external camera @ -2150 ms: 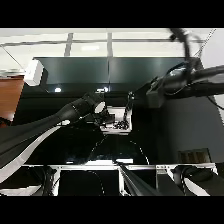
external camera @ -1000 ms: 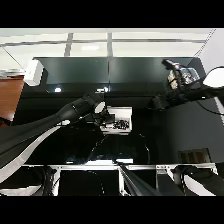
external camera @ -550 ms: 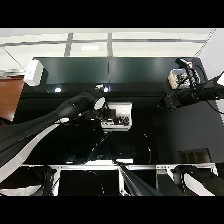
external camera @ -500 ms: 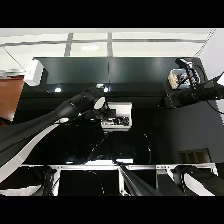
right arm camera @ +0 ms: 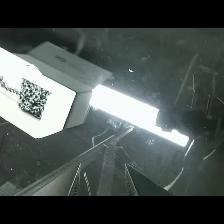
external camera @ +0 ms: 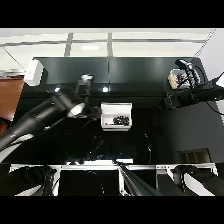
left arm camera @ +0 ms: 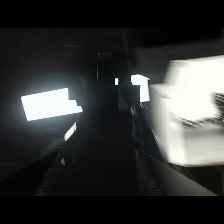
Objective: Fold the box and place the chain.
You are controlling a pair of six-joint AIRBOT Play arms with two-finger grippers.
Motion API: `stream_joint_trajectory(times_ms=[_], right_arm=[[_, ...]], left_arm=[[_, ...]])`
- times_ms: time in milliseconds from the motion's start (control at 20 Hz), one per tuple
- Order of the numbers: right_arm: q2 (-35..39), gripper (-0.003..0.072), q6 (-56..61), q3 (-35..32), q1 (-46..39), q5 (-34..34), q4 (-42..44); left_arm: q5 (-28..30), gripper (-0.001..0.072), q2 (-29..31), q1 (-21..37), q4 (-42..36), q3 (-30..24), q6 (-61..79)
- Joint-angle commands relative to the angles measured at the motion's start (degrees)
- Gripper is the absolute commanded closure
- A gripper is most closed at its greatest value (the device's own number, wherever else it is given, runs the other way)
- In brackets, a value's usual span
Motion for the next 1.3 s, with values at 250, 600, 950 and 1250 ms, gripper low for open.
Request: stream_joint_trajectory(times_ms=[250,600,950,1250], right_arm=[[0.0,0.0357,0.6,-1.0,0.0,-2.3,0.4],[0.0,0.0357,1.7,-1.0,0.0,-5.0,0.5],[0.0,0.0356,3.3,-1.0,0.0,-4.5,0.6],[0.0,0.0357,3.4,-1.0,0.0,-3.9,0.6]], left_arm=[[26.0,0.0202,10.9,23.3,-57.2,-28.8,74.9],[22.4,-0.001,4.3,18.0,-63.7,-27.9,129.1],[15.5,-0.0009,-10.8,21.9,-68.4,-17.6,144.6],[16.5,-0.0009,-14.7,21.9,-70.7,-15.1,146.4]])
